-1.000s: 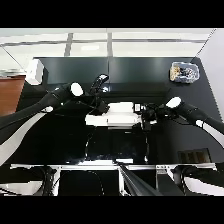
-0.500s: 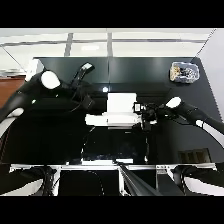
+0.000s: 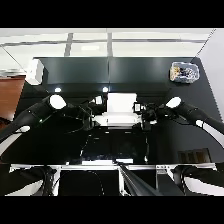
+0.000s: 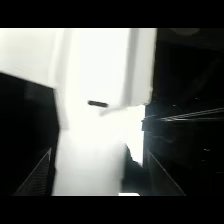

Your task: Fold the box and place the chain.

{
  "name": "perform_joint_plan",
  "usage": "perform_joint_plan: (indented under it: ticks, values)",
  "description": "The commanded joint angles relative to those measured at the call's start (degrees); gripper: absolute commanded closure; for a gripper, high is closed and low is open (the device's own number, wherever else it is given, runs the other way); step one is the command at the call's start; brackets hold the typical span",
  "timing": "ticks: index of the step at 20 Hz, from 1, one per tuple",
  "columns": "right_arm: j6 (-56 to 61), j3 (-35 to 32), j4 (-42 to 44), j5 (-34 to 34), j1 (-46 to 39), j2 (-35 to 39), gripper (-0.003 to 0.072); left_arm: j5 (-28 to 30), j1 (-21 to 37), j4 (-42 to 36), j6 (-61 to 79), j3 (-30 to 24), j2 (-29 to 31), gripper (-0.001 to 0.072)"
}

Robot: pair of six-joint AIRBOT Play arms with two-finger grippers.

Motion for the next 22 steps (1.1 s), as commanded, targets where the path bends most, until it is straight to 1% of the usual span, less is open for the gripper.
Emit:
perform_joint_plan:
  ticks: [1,4,5,8,9,10,11,12,13,14,15,20,22]
  values:
    - [0.0,0.0,0.0,0.0,0.0,0.0,0.0622,4.6,-0.2,-1.1,10.1,1.3,-3.6,0.001]
    - [0.0,0.0,0.0,0.0,0.0,0.0,0.0622,2.1,1.7,-1.6,10.8,2.9,-5.4,0.0023]
    - [0.0,0.0,0.0,0.0,0.0,0.0,0.0622,0.8,2.1,-3.3,11.9,3.1,-5.7,0.0027]
    - [0.0,0.0,0.0,0.0,0.0,0.0,0.0622,0.0,2.4,-9.2,13.9,3.1,-6.7,0.0042]
    - [0.0,0.0,0.0,0.0,0.0,0.0,0.0622,-1.5,2.2,-10.7,14.8,3.2,-7.1,0.0141]
    - [0.0,0.0,0.0,0.0,0.0,0.0,0.0622,-3.0,2.1,-11.3,15.0,3.2,-7.2,0.0279]
    - [0.0,0.0,0.0,0.0,0.0,0.0,0.0622,-3.6,2.1,-11.2,16.0,3.2,-7.3,0.0368]
    - [0.0,0.0,0.0,0.0,0.0,0.0,0.0622,-3.8,2.1,-11.2,16.0,3.2,-7.3,0.0423]
    - [0.0,0.0,0.0,0.0,0.0,0.0,0.0622,-4.0,2.1,-11.2,16.0,3.3,-7.3,0.0456]
    - [0.0,0.0,0.0,0.0,0.0,0.0,0.0622,-3.9,2.1,-11.2,16.0,3.3,-7.3,0.0466]
    - [0.0,0.0,0.0,0.0,0.0,0.0,0.0622,-4.0,2.1,-11.2,16.0,3.3,-7.3,0.0494]
    - [0.0,0.0,0.0,0.0,0.0,0.0,0.0622,-4.6,2.1,-12.5,16.0,3.3,-7.4,0.0491]
    - [0.0,0.0,0.0,0.0,0.0,0.0,0.0622,-4.8,2.1,-12.9,16.0,3.3,-7.7,0.0477]
